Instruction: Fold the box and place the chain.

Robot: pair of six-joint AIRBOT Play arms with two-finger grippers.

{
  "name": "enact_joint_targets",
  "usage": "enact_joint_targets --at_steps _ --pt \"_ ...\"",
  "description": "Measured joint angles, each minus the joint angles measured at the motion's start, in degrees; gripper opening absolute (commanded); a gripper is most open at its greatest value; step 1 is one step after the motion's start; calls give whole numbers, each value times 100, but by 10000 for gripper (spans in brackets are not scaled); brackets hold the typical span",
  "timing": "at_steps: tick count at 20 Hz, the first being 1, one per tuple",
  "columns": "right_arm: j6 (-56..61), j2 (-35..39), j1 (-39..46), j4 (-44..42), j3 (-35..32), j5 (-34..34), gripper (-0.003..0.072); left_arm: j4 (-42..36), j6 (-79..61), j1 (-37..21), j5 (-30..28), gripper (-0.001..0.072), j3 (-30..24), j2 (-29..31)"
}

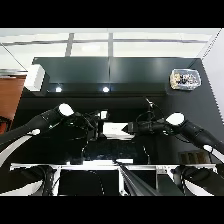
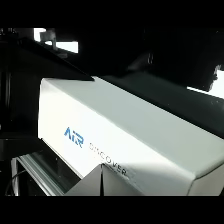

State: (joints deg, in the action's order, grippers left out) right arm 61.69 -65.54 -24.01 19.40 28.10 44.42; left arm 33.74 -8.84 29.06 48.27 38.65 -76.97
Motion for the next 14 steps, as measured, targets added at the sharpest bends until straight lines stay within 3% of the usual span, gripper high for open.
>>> enact_joint_targets --at_steps 3,8,9,10,14 --pt "-35 55 146 131 66 232 14 -138 15 0 -4 354 4 2" --pt "-59 599 855 466 538 1281 13 -186 20 0 35 361 9 7" --pt "-59 772 1075 481 664 1572 14 -175 20 0 33 454 9 9" --pt "-61 935 1298 459 778 1762 13 -157 17 0 28 697 9 13" --pt "-61 1580 2317 527 1023 2601 14 101 17 0 -66 719 13 221"
